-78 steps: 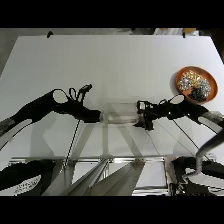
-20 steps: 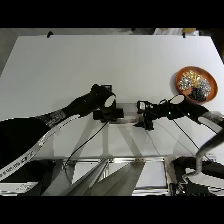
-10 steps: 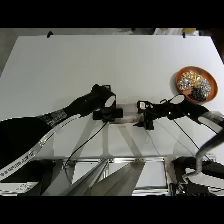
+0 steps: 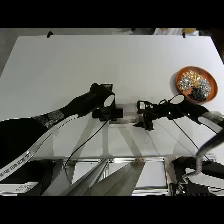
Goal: Fold the box and place the chain.
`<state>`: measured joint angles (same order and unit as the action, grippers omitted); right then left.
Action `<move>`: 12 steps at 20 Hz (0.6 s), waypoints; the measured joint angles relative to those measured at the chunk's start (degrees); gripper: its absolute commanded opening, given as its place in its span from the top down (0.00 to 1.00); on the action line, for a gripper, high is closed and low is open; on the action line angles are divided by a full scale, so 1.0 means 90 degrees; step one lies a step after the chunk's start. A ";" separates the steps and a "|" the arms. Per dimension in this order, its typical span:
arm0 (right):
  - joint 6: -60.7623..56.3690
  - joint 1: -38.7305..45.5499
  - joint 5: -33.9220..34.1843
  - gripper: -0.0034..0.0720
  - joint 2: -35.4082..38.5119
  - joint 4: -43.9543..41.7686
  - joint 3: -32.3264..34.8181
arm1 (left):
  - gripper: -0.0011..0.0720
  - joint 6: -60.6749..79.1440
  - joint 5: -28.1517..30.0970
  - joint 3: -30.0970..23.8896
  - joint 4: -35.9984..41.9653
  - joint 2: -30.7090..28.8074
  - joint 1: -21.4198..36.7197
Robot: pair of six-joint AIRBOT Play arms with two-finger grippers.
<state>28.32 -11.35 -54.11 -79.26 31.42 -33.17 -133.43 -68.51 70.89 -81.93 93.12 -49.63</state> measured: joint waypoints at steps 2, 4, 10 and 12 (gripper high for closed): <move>0.0002 0.0000 0.0000 0.43 0.0000 0.0002 0.0000 | 0.61 0.0095 -0.0029 -0.0109 -0.0010 -0.0044 -0.0005; 0.0002 0.0000 0.0002 0.43 0.0000 0.0005 0.0000 | 0.61 0.0143 -0.0015 -0.0284 -0.0051 -0.0131 -0.0005; 0.0005 -0.0002 0.0017 0.43 0.0000 -0.0010 0.0000 | 0.80 0.0112 0.0396 -0.0525 -0.0075 -0.0248 -0.0012; 0.0005 -0.0002 0.0015 0.43 0.0000 -0.0010 0.0000 | 0.86 0.0041 0.0464 -0.0546 -0.0080 -0.0248 -0.0012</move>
<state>28.36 -11.38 -53.98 -79.26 31.33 -33.17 -133.05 -64.34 65.98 -82.65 90.89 -49.74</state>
